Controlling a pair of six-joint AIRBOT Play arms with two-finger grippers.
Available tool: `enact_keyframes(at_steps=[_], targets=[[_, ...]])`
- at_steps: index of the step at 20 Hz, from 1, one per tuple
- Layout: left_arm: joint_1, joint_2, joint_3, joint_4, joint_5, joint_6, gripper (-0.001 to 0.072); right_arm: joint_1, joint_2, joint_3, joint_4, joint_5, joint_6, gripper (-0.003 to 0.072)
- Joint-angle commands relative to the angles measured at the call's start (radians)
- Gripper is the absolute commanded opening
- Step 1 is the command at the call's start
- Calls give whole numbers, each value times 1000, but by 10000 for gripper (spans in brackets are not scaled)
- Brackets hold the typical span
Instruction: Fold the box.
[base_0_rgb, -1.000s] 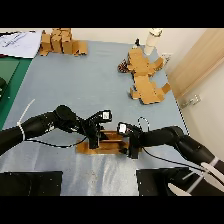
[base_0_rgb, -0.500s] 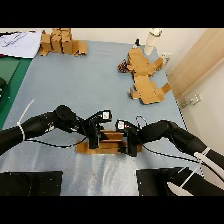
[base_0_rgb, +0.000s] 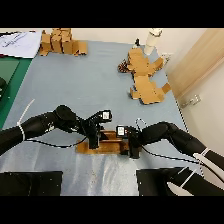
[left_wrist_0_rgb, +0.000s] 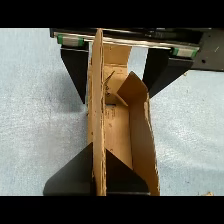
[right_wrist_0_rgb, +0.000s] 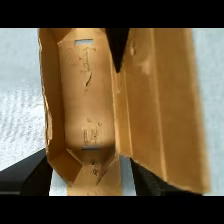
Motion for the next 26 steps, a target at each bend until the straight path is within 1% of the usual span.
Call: enact_keyframes(at_steps=[1,13,18,26], targets=[[0,-1,1,0,0,0,13,5,-1,-16,19,35,-26,708],[0,-1,1,0,0,0,13,13,-67,-25,42,74,-26,708],[0,-1,1,0,0,0,13,50,-97,-25,45,105,-26,706],[0,-1,1,0,0,0,13,50,-98,-25,43,102,-26,692]])
